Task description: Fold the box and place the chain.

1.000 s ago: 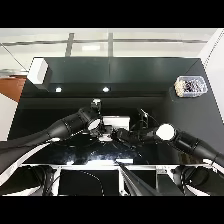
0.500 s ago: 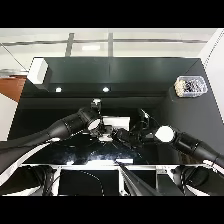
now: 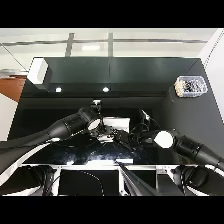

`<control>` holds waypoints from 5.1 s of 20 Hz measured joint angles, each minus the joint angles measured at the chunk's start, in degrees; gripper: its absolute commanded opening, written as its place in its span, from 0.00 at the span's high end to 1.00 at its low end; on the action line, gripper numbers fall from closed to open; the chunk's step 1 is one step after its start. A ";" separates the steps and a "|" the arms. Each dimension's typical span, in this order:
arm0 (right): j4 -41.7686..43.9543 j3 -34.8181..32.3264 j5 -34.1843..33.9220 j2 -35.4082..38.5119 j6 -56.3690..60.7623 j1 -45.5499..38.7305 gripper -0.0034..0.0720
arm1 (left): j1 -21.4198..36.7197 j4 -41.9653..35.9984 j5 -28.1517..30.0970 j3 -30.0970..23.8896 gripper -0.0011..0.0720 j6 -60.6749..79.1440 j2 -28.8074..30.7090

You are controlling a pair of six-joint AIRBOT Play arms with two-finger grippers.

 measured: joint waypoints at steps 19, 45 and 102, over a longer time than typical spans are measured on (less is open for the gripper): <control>-11.74 0.00 -4.46 0.26 12.96 2.93 0.79 | 0.00 0.11 0.04 0.00 0.95 -0.15 0.00; -12.26 1.62 0.66 5.51 6.29 -2.43 0.37 | 0.00 0.02 -0.04 0.00 0.95 -0.04 0.00; -34.73 12.24 21.90 5.35 -32.15 -31.56 0.37 | 32.48 -51.84 -0.24 -19.43 0.01 149.68 8.24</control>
